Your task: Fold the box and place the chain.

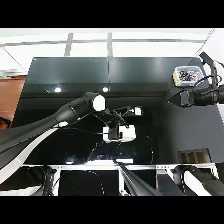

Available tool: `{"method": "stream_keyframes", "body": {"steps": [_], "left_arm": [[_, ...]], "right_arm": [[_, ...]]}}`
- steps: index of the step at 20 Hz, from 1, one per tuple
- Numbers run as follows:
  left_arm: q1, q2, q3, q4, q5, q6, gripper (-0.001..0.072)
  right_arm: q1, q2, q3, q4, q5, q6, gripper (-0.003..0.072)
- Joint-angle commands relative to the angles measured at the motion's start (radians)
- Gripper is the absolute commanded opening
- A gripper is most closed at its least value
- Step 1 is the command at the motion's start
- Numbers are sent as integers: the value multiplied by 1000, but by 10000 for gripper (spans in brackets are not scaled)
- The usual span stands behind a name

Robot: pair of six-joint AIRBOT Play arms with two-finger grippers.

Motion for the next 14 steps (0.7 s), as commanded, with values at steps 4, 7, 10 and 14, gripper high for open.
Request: {"method": "stream_keyframes", "body": {"steps": [4, 7, 10, 14], "left_arm": [[-27, -5, 1, 43, 45, -1, 720], [-40, -28, 1, 82, 69, -16, 720], [-66, -69, 1, 123, 92, -16, 719], [-90, -62, 15, 285, 117, -101, 483]], "right_arm": [[0, 1, 1, -16, 0, 0, 13], [0, 1, 1, -23, 0, 0, 13], [0, 1, 1, -22, -4, 1, 13], [0, 1, 1, -23, -3, 1, 13]]}}
